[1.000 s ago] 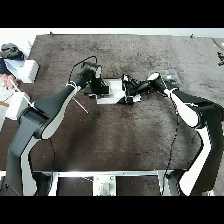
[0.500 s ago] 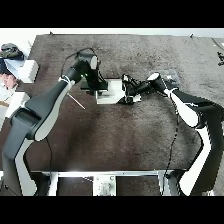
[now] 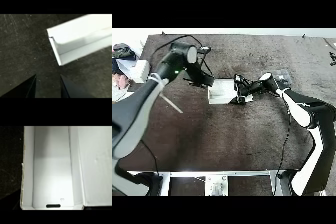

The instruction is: Fold the box and place the chain.

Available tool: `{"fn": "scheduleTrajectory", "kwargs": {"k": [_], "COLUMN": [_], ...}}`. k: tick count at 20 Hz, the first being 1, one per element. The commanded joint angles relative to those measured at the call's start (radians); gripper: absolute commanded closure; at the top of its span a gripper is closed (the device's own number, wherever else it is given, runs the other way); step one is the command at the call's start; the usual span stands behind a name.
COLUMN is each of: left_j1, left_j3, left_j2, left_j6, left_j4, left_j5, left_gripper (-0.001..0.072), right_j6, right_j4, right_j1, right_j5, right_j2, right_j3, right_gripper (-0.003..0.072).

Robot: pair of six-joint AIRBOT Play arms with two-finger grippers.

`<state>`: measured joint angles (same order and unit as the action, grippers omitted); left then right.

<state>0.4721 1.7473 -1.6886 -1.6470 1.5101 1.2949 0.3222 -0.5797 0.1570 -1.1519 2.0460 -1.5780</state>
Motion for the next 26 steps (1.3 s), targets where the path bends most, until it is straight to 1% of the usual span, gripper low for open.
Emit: {"fn": "scheduleTrajectory", "kwargs": {"k": [1,3,4,5,6,7,8,10,11,13,15,16,17,19,20,22,24,25,26], "left_j1": [-0.066,-0.135,-0.169,-0.198,-0.221,-0.227,-0.229,-0.229,-0.229,-0.237,-0.282,-0.313,-0.347,-0.397,-0.410,-0.420,-0.420,-0.420,-0.420], "left_j3": [-0.247,-0.422,-0.488,-0.534,-0.558,-0.563,-0.563,-0.563,-0.563,-0.563,-0.539,-0.510,-0.466,-0.360,-0.307,-0.208,-0.177,-0.177,-0.177], "left_j2": [0.164,0.249,0.272,0.279,0.277,0.275,0.275,0.276,0.273,0.257,0.200,0.155,0.100,-0.021,-0.080,-0.198,-0.261,-0.277,-0.290], "left_j6": [0.153,0.434,0.589,0.712,0.747,0.747,0.746,0.748,0.791,0.919,1.087,1.176,1.259,1.389,1.408,1.572,1.725,1.786,1.836], "left_j4": [-0.129,-0.316,-0.431,-0.537,-0.589,-0.586,-0.578,-0.639,-0.660,-0.721,-0.856,-0.931,-0.990,-1.056,-1.062,-1.062,-1.062,-1.059,-1.053], "left_j5": [-0.259,-0.418,-0.464,-0.481,-0.465,-0.455,-0.466,-0.509,-0.530,-0.525,-0.458,-0.405,-0.330,-0.164,-0.124,-0.053,-0.009,-0.003,0.005], "left_gripper": [0.0406,0.0406,0.0406,0.0406,0.0406,0.0406,0.0405,0.0405,0.0404,0.0303,0.0303,0.0302,0.0303,0.0303,0.0303,0.0302,0.0240,0.0075,0.0029], "right_j6": [0.000,0.000,0.000,0.000,0.000,0.000,0.000,0.000,0.000,0.000,0.000,0.000,0.000,0.000,0.000,0.000,0.000,0.000,0.000], "right_j4": [0.000,0.000,0.000,0.000,0.000,0.000,0.000,0.000,0.000,0.000,0.000,0.000,0.000,0.000,0.000,0.000,0.000,0.000,0.000], "right_j1": [0.001,0.001,0.001,0.001,0.001,0.001,0.001,0.000,0.001,0.001,0.000,0.001,0.001,0.001,0.000,0.000,0.000,0.000,0.000], "right_j5": [0.000,-0.001,-0.001,-0.001,-0.001,0.000,0.000,0.000,-0.001,0.000,0.000,0.000,-0.001,-0.001,0.000,0.000,0.000,0.000,0.000], "right_j2": [0.001,0.001,0.001,0.001,0.001,0.001,0.001,0.001,0.001,0.001,0.001,0.001,0.001,0.001,0.001,0.001,0.001,0.001,0.001], "right_j3": [0.000,0.000,0.000,0.000,0.000,0.000,0.000,0.000,0.000,0.000,0.000,0.000,0.000,0.000,0.000,0.000,0.000,0.000,0.000], "right_gripper": [0.0213,0.0213,0.0214,0.0213,0.0213,0.0214,0.0214,0.0214,0.0213,0.0213,0.0214,0.0213,0.0214,0.0213,0.0214,0.0214,0.0214,0.0213,0.0213]}}
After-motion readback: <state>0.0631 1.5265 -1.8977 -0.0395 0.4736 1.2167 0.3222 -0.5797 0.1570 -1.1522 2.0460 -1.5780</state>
